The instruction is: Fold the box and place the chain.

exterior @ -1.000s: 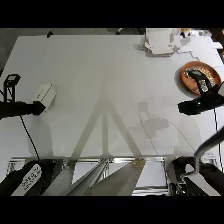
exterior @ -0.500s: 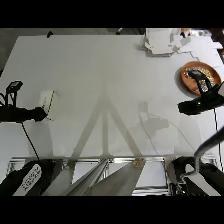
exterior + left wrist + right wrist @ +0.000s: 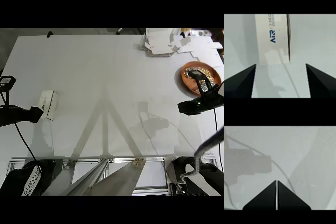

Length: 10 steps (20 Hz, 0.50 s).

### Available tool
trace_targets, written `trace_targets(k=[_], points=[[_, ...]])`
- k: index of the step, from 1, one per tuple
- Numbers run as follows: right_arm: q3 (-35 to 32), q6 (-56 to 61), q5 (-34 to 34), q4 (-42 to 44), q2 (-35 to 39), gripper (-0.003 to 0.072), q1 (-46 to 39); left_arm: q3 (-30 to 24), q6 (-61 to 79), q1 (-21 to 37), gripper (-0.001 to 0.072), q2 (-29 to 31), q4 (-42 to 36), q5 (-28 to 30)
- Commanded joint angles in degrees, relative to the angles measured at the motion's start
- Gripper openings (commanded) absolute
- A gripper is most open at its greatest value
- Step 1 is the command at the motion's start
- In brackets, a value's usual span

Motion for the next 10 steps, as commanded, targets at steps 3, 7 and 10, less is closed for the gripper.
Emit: trace_targets(k=[3, 7, 10], points=[[0.02, 0.0, 0.0, 0.02, 0.07, 0.0022, -0.02, -0.02, -3.61, -1.25, 0.0698, 2.27, 0.35, 0.68], [0.02, 0.0, 0.0, 0.02, 0.07, 0.0022, -0.02, -0.02, -3.63, -1.25, 0.0698, 2.27, 0.37, 0.61], [0.02, 0.0, 0.0, 0.02, 0.04, 0.0022, -0.02, -0.04, -3.63, -1.25, 0.0698, 2.27, 0.37, 0.39]])
